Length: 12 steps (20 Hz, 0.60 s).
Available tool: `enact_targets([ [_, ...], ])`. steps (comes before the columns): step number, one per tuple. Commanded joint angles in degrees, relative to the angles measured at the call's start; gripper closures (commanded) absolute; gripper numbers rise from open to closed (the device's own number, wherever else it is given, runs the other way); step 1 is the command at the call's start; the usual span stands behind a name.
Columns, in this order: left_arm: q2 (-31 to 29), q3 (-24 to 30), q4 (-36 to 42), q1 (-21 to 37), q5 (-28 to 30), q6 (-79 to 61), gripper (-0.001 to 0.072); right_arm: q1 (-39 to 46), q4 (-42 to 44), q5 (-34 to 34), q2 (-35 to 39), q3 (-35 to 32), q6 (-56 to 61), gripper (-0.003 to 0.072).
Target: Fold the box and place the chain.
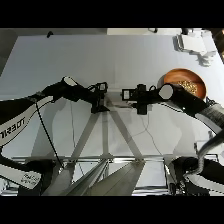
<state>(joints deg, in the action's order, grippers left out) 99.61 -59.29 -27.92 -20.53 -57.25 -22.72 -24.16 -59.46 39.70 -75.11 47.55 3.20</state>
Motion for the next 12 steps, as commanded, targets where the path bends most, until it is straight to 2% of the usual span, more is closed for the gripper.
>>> enact_targets([
  [1,0.0,0.0,0.0,0.0,0.0,0.0,0.0286,-0.2,0.0,1.4,0.0,0.0,3.2,0.0539],
  [2,0.0,0.0,0.0,0.0,0.0,0.0,0.0286,-0.2,0.0,1.5,0.0,0.0,4.4,0.0597],
  [8,0.0,0.0,0.0,0.0,0.0,0.0,0.0286,-0.1,-0.2,1.5,0.0,0.0,7.5,0.0587],
  [9,0.0,0.0,0.0,0.0,0.0,0.0,0.0286,-0.1,-0.6,1.6,0.2,0.1,9.8,0.0649],
  [10,0.0,0.0,0.0,0.0,0.0,0.0,0.0286,-0.1,-1.1,1.9,0.9,0.1,12.2,0.0678],
  [12,0.0,0.0,0.0,0.0,0.0,0.0,0.0286,-0.1,-2.5,1.9,3.4,0.1,16.8,0.0678],
])
